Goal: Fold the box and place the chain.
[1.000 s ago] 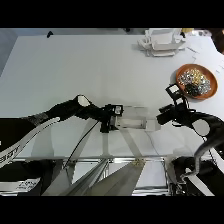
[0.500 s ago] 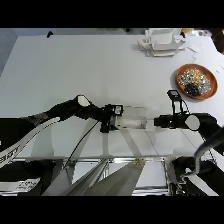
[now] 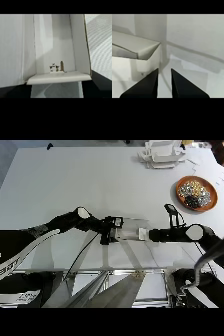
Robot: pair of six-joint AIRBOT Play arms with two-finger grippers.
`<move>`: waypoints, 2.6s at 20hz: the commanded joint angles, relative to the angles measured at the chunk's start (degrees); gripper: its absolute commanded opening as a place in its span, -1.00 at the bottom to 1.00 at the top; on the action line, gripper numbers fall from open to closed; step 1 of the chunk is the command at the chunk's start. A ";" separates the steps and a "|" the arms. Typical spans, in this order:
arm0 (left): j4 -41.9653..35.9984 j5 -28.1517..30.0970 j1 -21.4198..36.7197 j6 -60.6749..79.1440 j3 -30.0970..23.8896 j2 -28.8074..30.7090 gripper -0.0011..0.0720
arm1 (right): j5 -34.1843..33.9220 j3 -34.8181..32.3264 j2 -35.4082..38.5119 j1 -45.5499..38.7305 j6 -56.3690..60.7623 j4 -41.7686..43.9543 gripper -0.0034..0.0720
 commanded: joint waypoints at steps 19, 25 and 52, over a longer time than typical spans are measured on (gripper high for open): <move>0.00 -0.15 0.04 0.02 0.04 0.02 -0.57 | 1.95 0.09 5.33 4.22 -3.21 3.37 0.00; 0.00 -0.17 0.04 0.02 0.04 0.04 -0.57 | 3.23 3.13 5.33 4.15 6.86 -9.99 -0.08; 0.00 -0.15 0.04 0.02 0.04 0.04 -0.57 | 4.42 5.92 -1.29 6.19 12.26 -0.57 0.15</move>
